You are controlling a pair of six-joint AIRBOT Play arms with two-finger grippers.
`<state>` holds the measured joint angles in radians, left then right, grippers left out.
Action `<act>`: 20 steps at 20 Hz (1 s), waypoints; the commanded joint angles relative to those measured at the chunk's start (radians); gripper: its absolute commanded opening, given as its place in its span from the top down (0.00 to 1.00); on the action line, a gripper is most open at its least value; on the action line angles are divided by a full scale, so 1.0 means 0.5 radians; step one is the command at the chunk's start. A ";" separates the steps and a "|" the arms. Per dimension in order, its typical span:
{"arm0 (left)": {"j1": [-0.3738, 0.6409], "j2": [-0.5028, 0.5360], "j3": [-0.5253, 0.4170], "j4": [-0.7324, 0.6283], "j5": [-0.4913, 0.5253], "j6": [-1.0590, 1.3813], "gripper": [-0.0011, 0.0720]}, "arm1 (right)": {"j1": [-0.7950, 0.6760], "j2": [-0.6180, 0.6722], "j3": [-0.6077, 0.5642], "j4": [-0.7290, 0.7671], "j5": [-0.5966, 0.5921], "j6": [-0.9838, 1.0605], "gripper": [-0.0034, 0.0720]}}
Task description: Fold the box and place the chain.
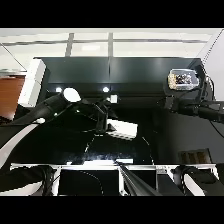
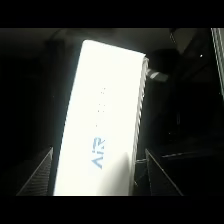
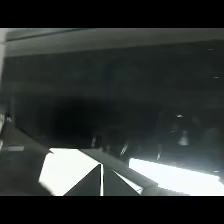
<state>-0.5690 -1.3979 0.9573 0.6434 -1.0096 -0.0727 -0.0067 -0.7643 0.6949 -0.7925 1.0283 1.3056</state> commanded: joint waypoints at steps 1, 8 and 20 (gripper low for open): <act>-0.127 -0.089 0.073 0.052 0.037 0.158 0.00 | -0.150 0.002 0.002 -0.056 -0.017 0.047 0.92; -0.128 -0.111 0.073 0.052 0.081 0.145 0.00 | -0.535 0.002 0.002 -0.056 -0.008 0.044 0.92; -0.159 -0.187 0.073 0.006 0.076 0.091 0.00 | -0.546 0.002 0.002 -0.063 -0.009 0.043 0.92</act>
